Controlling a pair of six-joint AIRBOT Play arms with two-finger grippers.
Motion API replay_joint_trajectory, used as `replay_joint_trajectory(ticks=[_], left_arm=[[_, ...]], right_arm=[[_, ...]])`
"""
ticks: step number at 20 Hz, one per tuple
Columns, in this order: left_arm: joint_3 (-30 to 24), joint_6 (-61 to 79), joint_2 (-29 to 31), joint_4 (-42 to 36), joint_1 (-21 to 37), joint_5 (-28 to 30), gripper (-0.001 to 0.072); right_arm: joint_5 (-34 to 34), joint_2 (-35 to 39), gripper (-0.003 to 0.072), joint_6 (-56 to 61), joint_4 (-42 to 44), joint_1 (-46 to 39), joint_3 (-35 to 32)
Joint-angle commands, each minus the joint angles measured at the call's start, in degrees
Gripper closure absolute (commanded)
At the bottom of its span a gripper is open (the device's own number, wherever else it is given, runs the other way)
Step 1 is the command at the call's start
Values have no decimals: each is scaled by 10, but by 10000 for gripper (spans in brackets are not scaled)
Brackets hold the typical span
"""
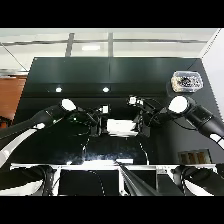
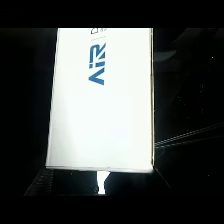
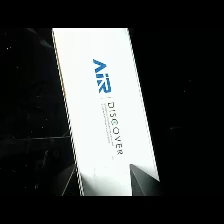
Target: Fold the box and place the chain.
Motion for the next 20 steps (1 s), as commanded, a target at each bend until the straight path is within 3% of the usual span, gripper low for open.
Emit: replay_joint_trajectory(ticks=[1,14,20], left_arm=[[0,0,0,0,0,0,358],[0,0,0,0,0,0,359],[0,0,0,0,0,0,359]], right_arm=[[0,0,301,1,-1,0,-2],[3,2,300,12,-12,0,-5],[1,65,299,69,-12,-12,9]])
